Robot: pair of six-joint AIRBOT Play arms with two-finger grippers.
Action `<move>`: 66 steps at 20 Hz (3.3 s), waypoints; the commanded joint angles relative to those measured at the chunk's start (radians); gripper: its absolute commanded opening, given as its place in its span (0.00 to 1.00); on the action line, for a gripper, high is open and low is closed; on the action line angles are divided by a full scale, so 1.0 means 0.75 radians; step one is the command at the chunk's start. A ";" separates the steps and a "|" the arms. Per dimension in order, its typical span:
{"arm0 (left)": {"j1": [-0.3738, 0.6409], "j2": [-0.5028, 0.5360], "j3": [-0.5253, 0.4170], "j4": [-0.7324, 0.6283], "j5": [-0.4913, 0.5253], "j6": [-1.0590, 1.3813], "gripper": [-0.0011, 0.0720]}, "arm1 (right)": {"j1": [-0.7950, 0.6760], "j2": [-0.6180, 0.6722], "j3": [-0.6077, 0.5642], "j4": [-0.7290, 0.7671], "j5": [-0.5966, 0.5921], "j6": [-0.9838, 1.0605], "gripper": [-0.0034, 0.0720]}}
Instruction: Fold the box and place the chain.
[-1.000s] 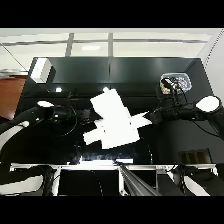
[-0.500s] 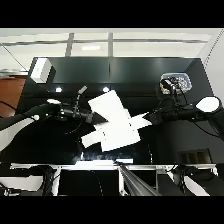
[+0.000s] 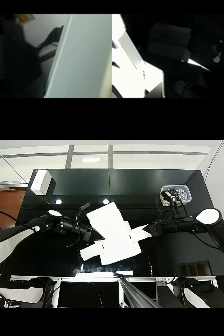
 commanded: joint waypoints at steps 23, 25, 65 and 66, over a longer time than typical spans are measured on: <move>-0.002 0.043 0.005 -0.043 0.045 0.011 0.05 | -0.036 0.030 0.055 -0.175 0.058 0.056 0.92; -0.019 0.104 0.037 0.060 0.055 0.022 0.05 | -0.104 0.061 0.149 -0.316 0.122 0.055 0.92; -0.408 0.268 0.009 0.638 0.668 0.390 0.06 | 0.361 0.001 -0.171 -0.210 -0.168 -0.916 0.92; -0.408 0.259 0.009 0.639 0.668 0.391 0.06 | 0.370 -0.002 -0.175 -0.224 -0.170 -0.925 0.92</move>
